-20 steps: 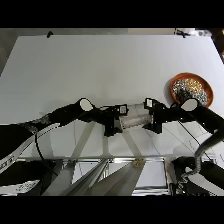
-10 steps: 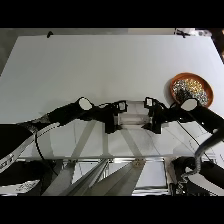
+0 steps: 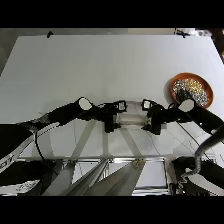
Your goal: Fold the box and place the chain.
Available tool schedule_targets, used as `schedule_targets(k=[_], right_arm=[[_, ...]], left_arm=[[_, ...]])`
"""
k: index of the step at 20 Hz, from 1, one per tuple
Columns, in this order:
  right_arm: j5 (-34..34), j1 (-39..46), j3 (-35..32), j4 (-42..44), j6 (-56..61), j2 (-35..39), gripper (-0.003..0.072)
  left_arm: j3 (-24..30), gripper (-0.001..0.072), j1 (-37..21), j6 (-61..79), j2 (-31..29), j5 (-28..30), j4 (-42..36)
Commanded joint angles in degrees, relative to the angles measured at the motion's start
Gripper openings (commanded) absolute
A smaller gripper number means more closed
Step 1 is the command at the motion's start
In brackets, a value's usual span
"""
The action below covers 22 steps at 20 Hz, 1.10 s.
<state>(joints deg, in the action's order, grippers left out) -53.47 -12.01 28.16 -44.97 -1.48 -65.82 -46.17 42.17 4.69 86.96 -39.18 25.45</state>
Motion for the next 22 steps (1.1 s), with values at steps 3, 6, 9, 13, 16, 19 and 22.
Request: schedule_targets(k=[3, 6, 9, 13, 16, 19, 22], right_arm=[[-2.2, 0.0, 0.1, -0.6, 0.7, 0.0, 0.0667], [-3.5, 0.0, 0.8, -5.9, 5.8, 0.1, 0.0672], [-4.3, 0.0, 1.2, -11.7, 10.0, 2.8, 0.0673], [-4.2, 0.0, 1.2, -17.0, 12.0, 9.9, 0.0673], [-5.2, 0.0, 1.2, -21.1, 14.3, 14.3, 0.0673], [-7.1, 0.0, 1.2, -24.3, 18.9, 16.8, 0.0672], [-10.0, 0.0, 1.2, -24.9, 21.5, 17.9, 0.0669]], left_arm=[[0.0, 0.0005, 0.0, -3.9, 0.0, 0.4, 6.8], [0.0, 0.0004, 0.0, -9.3, 0.0, 0.2, 10.6], [0.0, 0.0002, 0.0, -11.2, 0.0, -0.4, 11.7], [0.0, -0.0001, 0.1, -12.7, -0.4, -1.4, 11.6], [0.0, -0.0002, 0.0, -14.0, -1.6, -1.4, 11.9], [0.4, -0.0003, 0.1, -19.8, -2.9, -1.3, 15.1], [2.5, -0.0004, 0.1, -23.2, -3.9, -1.3, 15.7]])
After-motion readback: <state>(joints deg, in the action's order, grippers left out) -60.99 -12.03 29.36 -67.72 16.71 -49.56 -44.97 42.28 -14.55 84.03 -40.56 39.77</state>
